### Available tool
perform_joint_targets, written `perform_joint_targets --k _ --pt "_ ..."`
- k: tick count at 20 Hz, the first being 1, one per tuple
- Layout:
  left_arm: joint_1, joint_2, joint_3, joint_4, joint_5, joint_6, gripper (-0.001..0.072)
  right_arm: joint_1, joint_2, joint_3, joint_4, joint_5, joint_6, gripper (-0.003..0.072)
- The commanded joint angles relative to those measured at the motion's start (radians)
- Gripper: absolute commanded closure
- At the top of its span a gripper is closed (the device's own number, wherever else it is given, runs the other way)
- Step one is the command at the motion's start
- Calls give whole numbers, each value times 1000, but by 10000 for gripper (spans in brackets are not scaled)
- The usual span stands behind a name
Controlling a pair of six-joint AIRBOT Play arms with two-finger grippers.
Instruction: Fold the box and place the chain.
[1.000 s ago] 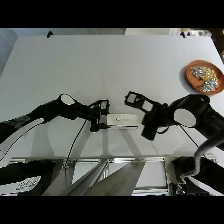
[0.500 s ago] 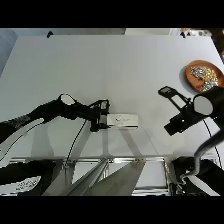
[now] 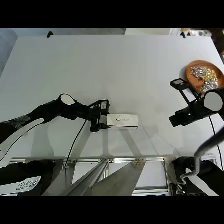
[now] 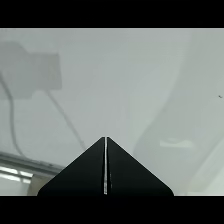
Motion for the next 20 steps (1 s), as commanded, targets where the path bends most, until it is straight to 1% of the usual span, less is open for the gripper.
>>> perform_joint_targets --k 1,12,16,17,18,19,20 --pt "0 1 0 0 -6 0 435 -10 1 0 2 -11 21 663" --pt "0 1 0 -1 -10 0 436 -10 1 0 2 -11 29 663" --pt "1 1 0 0 -47 0 437 -10 1 0 2 -11 29 663" --pt "1 2 0 -1 -72 -13 452 -10 1 0 2 -11 29 663" --pt "1 6 0 -3 -90 -51 614 -10 1 0 2 -11 29 663" --pt "2 16 0 0 -107 -78 704 -10 1 0 2 -11 29 663" --pt "3 31 0 0 -110 -114 704 -10 1 0 2 -11 29 663"
